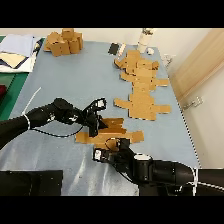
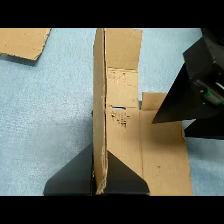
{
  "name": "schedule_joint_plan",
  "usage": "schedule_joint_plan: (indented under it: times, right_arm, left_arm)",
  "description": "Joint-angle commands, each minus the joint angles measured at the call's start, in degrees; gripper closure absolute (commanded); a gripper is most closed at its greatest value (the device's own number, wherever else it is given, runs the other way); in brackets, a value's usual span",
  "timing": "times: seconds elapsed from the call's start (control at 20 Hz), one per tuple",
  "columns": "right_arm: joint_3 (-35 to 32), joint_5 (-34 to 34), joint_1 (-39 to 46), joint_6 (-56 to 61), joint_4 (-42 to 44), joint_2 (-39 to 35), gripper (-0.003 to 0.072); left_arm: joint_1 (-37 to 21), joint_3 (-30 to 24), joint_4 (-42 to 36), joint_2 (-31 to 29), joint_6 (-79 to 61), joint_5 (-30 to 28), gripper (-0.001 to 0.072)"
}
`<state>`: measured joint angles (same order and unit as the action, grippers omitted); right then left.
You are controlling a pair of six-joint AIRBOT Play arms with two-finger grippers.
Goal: Fold the box.
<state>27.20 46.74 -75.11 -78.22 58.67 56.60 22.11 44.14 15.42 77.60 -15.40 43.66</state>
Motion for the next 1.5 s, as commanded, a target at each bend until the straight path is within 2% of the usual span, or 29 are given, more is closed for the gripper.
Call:
schedule_joint_plan:
  times: [0.0,0.15,0.45,0.55,0.75,0.85,1.05,1.1,1.15,1.25,1.45]
  right_arm:
    - [0.5,1.3,0.2,5.9,-4.0,0.8,0.0210]
    - [2.5,5.0,0.2,15.7,-8.9,0.8,0.0210]
    - [3.8,4.8,0.2,15.7,-9.0,0.6,0.0206]
    - [3.8,4.8,0.5,15.8,-9.4,0.1,0.0180]
    - [3.2,3.2,6.5,11.8,-4.7,-4.8,0.0180]
    - [2.7,0.5,10.8,3.0,1.6,-7.9,0.0179]
    - [2.0,-0.6,21.8,-24.5,28.2,-9.8,0.0179]
    - [2.0,0.2,24.5,-30.2,34.6,-9.8,0.0096]
    - [2.0,0.7,26.6,-34.1,37.9,-9.8,-0.0029]
    - [2.0,0.6,29.1,-39.3,42.9,-9.8,-0.0030]
    - [2.0,-0.9,29.6,-39.9,40.5,-9.8,-0.0029]
  left_arm:
    - [0.0,0.0,0.0,0.0,0.0,0.0,0.0696]
    - [0.0,0.0,0.0,0.0,0.0,0.0,0.0696]
    - [0.0,0.0,0.0,0.0,0.0,0.0,0.0696]
    - [0.0,0.0,0.0,0.0,0.0,0.0,0.0696]
    - [0.0,0.0,0.0,0.0,0.0,0.0,0.0696]
    - [0.0,0.0,0.0,0.0,0.0,0.0,0.0696]
    - [0.0,0.0,0.0,0.0,0.0,0.0,0.0696]
    - [0.0,0.0,0.0,0.0,0.0,0.0,0.0696]
    - [0.0,0.0,0.0,0.0,0.0,0.0,0.0696]
    - [0.0,0.0,0.0,0.0,0.0,0.0,0.0696]
    - [0.0,0.0,0.0,0.0,0.0,0.0,0.0696]
